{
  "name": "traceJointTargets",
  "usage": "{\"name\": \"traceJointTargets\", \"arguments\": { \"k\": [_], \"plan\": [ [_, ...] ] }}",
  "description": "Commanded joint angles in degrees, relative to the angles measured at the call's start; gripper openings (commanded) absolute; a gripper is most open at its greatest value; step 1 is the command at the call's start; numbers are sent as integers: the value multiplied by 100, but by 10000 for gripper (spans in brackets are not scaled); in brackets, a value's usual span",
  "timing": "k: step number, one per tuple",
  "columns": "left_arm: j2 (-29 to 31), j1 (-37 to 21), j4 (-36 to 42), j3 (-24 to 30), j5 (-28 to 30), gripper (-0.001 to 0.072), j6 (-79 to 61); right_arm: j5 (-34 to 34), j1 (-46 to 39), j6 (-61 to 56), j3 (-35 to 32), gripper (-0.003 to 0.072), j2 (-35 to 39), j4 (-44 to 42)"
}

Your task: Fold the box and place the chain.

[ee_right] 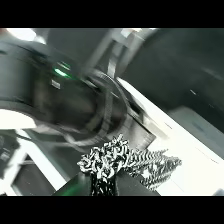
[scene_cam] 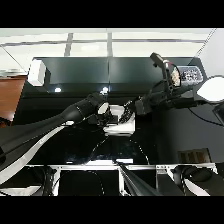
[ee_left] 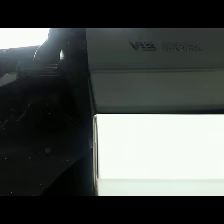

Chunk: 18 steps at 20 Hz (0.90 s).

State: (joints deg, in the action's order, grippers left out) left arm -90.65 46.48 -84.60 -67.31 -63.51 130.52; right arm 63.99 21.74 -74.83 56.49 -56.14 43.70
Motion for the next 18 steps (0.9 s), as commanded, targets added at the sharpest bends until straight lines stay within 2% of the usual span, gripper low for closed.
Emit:
{"name": "traceJointTargets", "arguments": {
  "k": [1, 4, 6, 7, 8, 9, 11, 14, 15, 18],
  "plan": [
    [0, -2, 0, 2, -7, 27, 0, -107, 81, 7, -380, 13, -59, 350],
    [0, -2, 2, 2, 0, 27, 0, -688, 90, 15, -835, 15, -173, 472],
    [0, -2, 4, 2, -2, 27, 0, -793, 90, 17, -863, 16, -317, 697],
    [0, -2, 2, 2, -2, 27, 0, -835, 90, 20, -863, 42, -363, 743],
    [0, -2, 2, 2, 0, 27, 0, -837, 90, 28, -863, 226, -387, 741],
    [0, -2, 2, 2, 2, 27, 0, -789, 90, 55, -861, 304, -387, 750],
    [0, -2, 2, 2, 11, 27, 0, -424, -4, 227, -750, 304, -378, 1058],
    [0, -2, 2, 2, 24, 27, 0, 273, -444, 251, -170, 304, -328, 2599],
    [0, -2, 2, 2, 15, 27, 0, 273, -603, 258, -79, 303, -273, 2883],
    [0, -4, -7, 2, -2, 28, -2, 111, -973, 374, -68, 303, -205, 2966]
  ]
}}
